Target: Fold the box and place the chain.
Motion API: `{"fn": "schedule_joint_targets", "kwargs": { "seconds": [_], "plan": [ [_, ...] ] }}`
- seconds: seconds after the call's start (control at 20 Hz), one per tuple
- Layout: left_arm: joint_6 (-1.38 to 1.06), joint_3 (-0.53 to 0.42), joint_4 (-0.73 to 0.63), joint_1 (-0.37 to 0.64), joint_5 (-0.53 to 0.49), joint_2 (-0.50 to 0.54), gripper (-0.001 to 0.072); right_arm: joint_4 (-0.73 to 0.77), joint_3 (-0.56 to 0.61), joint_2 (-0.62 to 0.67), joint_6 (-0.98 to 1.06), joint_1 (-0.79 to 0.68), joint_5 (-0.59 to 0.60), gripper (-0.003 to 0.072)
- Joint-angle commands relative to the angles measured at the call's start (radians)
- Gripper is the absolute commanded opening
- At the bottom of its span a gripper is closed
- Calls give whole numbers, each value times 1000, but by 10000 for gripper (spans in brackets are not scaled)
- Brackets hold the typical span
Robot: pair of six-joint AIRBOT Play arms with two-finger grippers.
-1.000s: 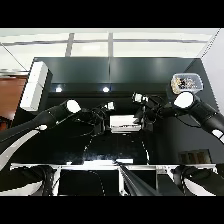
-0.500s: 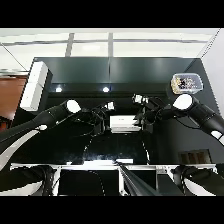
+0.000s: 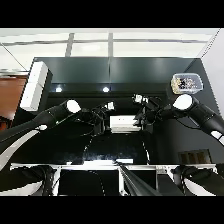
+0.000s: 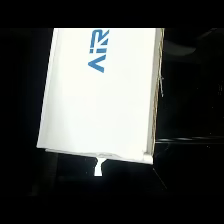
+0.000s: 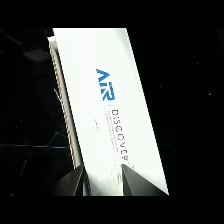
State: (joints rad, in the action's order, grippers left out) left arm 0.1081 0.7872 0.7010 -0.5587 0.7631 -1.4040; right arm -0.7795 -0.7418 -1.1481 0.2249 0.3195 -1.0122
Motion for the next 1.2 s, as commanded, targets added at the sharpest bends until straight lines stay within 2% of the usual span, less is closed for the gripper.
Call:
{"fn": "schedule_joint_targets", "kwargs": {
  "seconds": [0.0, 0.3, 0.55, 0.7, 0.85, 0.9, 0.95, 1.0, 1.05, 1.15],
  "plan": [
    [0, 0, -1, 0, 0, 0, 331, 0, 1, 0, 3, 0, -20, 274],
    [0, 0, -1, 0, 0, 0, 331, -7, 29, -2, 3, 0, 6, 273],
    [0, 0, 0, 0, 0, 0, 331, 13, 7, 5, 66, 0, -3, 273],
    [0, 0, -1, 0, 0, 0, 331, 21, -33, 32, 179, -16, -51, 272],
    [0, 0, -1, 0, 0, 0, 331, 67, -50, 51, 319, -60, -159, 271],
    [0, 0, -1, 0, 0, 0, 331, 72, -48, 51, 401, -76, -195, 249],
    [0, 0, -1, 0, 0, 0, 331, 72, -40, 51, 460, -88, -219, 69],
    [0, 0, -1, 0, 0, 0, 331, 74, -23, 51, 496, -91, -219, 13],
    [0, 0, -1, 0, 0, 0, 331, 100, 5, 51, 513, -91, -202, 12],
    [0, 0, -1, 0, 0, 0, 331, 266, 71, 46, 535, -91, -143, 12]
  ]
}}
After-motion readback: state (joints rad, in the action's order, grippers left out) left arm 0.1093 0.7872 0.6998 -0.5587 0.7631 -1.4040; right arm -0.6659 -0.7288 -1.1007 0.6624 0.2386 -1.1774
